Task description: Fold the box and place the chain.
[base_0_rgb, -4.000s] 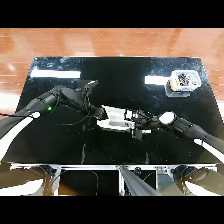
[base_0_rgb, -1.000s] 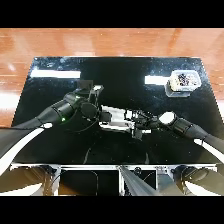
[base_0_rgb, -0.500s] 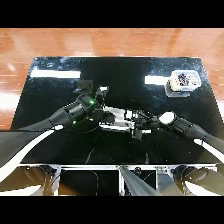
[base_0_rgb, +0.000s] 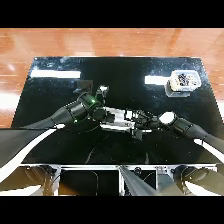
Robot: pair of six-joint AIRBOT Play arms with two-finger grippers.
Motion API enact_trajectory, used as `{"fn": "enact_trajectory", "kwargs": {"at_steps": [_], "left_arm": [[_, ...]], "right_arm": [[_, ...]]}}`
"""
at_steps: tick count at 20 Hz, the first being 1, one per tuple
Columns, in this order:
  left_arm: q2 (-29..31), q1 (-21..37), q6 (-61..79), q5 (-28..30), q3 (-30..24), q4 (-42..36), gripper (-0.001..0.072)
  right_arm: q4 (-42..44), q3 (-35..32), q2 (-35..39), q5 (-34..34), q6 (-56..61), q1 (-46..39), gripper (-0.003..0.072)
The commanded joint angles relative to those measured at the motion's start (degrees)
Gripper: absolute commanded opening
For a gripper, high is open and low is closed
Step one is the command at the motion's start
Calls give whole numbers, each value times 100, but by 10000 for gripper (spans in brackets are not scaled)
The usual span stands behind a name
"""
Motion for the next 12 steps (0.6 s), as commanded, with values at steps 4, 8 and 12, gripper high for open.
{"fn": "enact_trajectory", "kwargs": {"at_steps": [4,8,12], "left_arm": [[-66,-4,4,-4,7,-83,247],[-87,-4,4,-9,7,-79,247],[-127,-4,4,-9,7,-83,247]], "right_arm": [[9,-2,-4,-4,4,7,316],[9,-2,-4,-2,4,7,316],[9,-2,-4,-4,7,7,317]]}}
